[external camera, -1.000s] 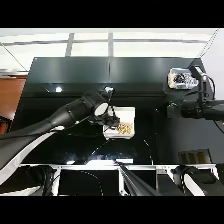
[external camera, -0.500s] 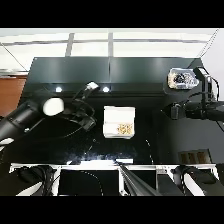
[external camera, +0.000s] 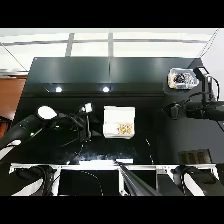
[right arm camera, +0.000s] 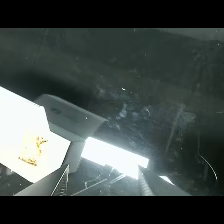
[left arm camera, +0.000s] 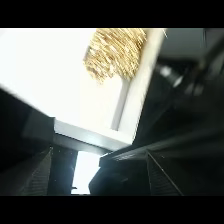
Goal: Fold the box and place the chain.
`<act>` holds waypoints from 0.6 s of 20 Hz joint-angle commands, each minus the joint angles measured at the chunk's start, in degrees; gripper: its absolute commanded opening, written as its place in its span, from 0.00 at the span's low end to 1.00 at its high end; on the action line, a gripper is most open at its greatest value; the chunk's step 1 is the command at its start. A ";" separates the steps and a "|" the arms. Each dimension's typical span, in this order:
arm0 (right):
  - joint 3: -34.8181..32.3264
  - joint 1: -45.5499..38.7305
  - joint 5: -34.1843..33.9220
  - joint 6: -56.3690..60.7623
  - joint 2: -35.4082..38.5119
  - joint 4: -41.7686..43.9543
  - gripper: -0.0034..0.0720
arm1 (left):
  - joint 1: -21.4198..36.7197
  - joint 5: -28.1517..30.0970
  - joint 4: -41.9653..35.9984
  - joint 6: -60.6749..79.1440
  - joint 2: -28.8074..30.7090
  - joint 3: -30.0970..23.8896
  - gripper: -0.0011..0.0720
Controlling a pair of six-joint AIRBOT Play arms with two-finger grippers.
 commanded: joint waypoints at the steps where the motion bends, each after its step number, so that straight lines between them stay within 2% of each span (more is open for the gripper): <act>1: -0.42 0.00 0.52 -0.31 0.04 0.00 0.70 | -1.31 1.05 0.26 18.14 -5.05 0.20 0.99; 3: -0.42 0.00 1.22 -0.28 0.04 0.46 0.70 | -1.25 1.64 -0.02 18.36 -6.47 1.14 0.98; 6: -0.42 0.74 1.05 -0.28 0.04 0.63 0.70 | -0.81 4.24 -5.86 18.45 -8.26 1.42 0.98; 12: -0.42 3.58 0.26 -0.31 0.02 0.66 0.70 | -0.94 3.34 -5.55 18.16 -9.73 2.93 0.98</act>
